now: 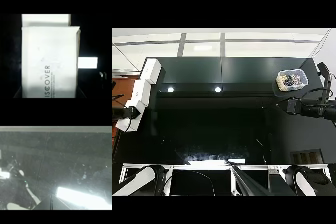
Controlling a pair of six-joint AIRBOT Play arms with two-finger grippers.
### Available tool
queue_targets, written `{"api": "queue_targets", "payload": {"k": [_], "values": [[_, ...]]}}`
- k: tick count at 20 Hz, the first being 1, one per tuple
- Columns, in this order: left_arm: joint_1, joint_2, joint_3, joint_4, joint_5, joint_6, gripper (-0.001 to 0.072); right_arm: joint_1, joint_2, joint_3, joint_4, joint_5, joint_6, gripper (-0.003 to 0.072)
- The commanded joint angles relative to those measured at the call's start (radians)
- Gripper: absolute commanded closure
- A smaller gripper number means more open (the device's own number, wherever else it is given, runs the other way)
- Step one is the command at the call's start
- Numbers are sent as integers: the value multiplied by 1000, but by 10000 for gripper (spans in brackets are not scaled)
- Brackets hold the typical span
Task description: Fold the box and place the chain.
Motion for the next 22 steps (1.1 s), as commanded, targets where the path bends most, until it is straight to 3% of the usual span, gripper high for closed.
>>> {"api": "queue_targets", "payload": {"k": [1, 10, 11, 12, 15, 19, 21, 22], "values": [[-20, -78, 32, -39, 21, 30, 425, 0, 1, 1, 0, 3, 0, 667], [-23, -187, 132, -39, 47, 30, 397, 0, 1, 1, 0, 6, 0, 666], [-24, -187, 132, -38, 60, 30, 165, 0, 1, 1, 0, 6, 0, 666], [-23, -182, 135, -28, 72, 27, -3, 0, 1, 1, 0, 7, 0, 667], [-24, -135, 194, 42, -2, 22, -3, 0, 1, 15, 39, -40, -90, 667], [-52, -28, 295, -44, -133, -121, -2, 20, 0, 208, 55, -209, -132, 667], [-112, 33, 355, -110, -216, -141, 8, 23, 0, 343, -55, -159, -72, 667], [-147, 62, 381, -119, -248, -185, 92, 23, 1, 407, -145, -92, -28, 667]]}}
